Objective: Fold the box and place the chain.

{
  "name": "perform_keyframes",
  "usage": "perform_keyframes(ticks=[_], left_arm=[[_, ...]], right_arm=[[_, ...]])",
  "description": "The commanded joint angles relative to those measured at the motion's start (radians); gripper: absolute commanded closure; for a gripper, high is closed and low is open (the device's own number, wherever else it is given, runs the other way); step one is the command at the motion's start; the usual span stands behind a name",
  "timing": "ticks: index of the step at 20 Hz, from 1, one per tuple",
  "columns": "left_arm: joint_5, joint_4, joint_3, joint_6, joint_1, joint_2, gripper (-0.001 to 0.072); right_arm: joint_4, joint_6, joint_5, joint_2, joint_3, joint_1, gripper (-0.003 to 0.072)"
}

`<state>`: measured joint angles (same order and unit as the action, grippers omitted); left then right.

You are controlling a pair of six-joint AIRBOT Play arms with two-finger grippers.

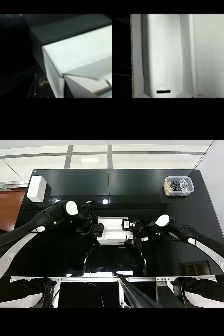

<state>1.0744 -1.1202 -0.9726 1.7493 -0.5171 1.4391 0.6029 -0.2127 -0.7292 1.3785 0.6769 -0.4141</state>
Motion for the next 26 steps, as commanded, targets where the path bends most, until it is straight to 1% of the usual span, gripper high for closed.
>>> perform_keyframes(ticks=[1,4,7,11,16,17,19,20,21,22,23,26], left_arm=[[0.011,-0.196,-0.042,0.181,-0.064,0.016,0.0324],[0.059,-0.285,-0.084,0.314,-0.139,0.052,0.0324],[0.056,-0.332,-0.086,0.433,-0.194,0.058,0.0324],[0.055,-0.334,-0.088,0.488,-0.212,0.058,0.0324],[0.055,-0.334,-0.106,0.489,-0.214,0.067,0.0328],[0.055,-0.335,-0.106,0.488,-0.214,0.068,0.037],[0.055,-0.335,-0.106,0.488,-0.214,0.068,0.0383],[0.053,-0.335,-0.11,0.487,-0.214,0.068,0.0451],[0.048,-0.335,-0.116,0.484,-0.214,0.068,0.0491],[0.048,-0.335,-0.124,0.483,-0.214,0.07,0.0621],[0.048,-0.337,-0.132,0.479,-0.214,0.074,0.0688],[0.05,-0.337,-0.146,0.479,-0.214,0.084,0.0686]], right_arm=[[0.0,0.0,0.0,0.0,0.0,0.0,0.0451],[0.0,0.0,0.0,0.0,0.0,0.0,0.0451],[0.0,0.0,0.0,0.0,0.0,0.0,0.0451],[0.0,0.0,0.0,0.0,0.0,0.0,0.0451],[0.0,0.0,-0.001,0.0,0.0,0.0,0.0451],[0.0,0.0,-0.001,0.0,0.0,0.0,0.0451],[0.0,0.0,0.0,0.0,0.0,0.0,0.0451],[0.0,0.0,0.0,0.0,0.0,0.0,0.0451],[0.0,0.0,-0.001,0.0,0.0,0.0,0.0451],[0.0,0.0,0.0,0.0,0.0,0.0,0.0451],[0.0,0.0,-0.001,0.0,0.0,0.0,0.0451],[0.0,0.0,0.0,0.0,0.0,0.0,0.0451]])
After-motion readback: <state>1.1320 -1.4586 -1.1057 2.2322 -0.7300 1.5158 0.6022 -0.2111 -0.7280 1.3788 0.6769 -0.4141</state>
